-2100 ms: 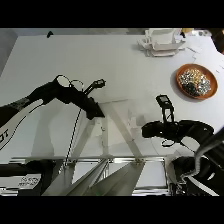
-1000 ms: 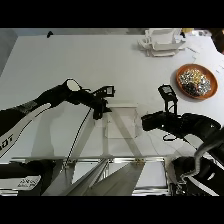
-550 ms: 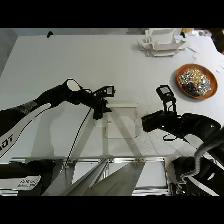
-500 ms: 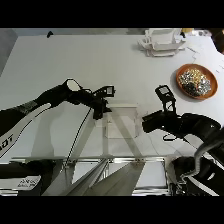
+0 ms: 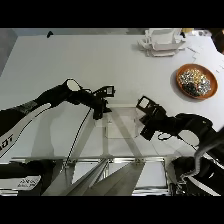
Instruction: Fold the box and place the chain.
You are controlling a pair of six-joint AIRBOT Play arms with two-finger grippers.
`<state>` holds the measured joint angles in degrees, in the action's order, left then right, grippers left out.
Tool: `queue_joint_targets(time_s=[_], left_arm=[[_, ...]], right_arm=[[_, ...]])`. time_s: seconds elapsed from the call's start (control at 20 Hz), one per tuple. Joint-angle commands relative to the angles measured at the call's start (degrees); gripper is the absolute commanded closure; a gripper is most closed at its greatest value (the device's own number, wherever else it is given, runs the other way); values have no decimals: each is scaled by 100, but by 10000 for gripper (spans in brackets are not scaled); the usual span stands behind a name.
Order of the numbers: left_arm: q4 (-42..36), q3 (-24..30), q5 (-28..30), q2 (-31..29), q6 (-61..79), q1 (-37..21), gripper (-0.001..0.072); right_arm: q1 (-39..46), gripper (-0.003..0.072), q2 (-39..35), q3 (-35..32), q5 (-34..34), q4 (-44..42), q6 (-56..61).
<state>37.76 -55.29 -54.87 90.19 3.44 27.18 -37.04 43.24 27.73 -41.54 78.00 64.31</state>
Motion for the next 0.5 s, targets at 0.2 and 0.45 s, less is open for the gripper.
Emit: queue_joint_targets(time_s=[0.2, 0.45], left_arm=[[2, 4, 0, 2, 0, 4, 701], [2, 4, 0, 2, 0, 4, 701]], right_arm=[[-428, 278, 225, -1012, 1589, -234, -2385], [-1276, 204, -44, -1598, 1969, -70, -2380]])
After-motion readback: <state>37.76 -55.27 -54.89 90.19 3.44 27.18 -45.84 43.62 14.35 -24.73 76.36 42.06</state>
